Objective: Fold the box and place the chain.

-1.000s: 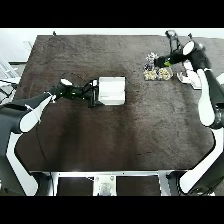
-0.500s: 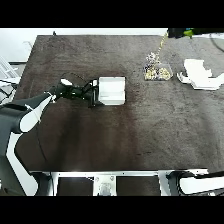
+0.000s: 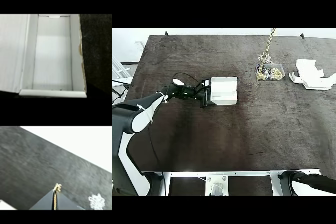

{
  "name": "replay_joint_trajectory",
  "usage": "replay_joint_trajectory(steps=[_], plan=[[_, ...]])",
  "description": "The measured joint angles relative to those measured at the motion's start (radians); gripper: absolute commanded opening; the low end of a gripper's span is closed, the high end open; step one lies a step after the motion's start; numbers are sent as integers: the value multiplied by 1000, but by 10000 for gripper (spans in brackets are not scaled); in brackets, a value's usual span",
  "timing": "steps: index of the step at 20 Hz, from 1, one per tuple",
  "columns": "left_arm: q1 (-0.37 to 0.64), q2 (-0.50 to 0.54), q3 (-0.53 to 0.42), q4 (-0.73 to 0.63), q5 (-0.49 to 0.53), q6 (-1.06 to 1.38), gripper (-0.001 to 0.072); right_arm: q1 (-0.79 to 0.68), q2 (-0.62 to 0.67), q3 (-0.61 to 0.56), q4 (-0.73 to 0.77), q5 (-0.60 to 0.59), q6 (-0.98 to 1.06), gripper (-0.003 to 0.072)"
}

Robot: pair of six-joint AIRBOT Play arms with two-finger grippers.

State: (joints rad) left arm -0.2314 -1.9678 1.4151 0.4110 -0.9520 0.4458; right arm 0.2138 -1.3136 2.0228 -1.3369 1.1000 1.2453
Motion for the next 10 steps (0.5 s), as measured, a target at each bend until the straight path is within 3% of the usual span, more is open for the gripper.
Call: replay_joint_trajectory(steps=[10], plan=[[0,0,0,0,-1,0,290,164,30,-41,-1,43,2,7]])
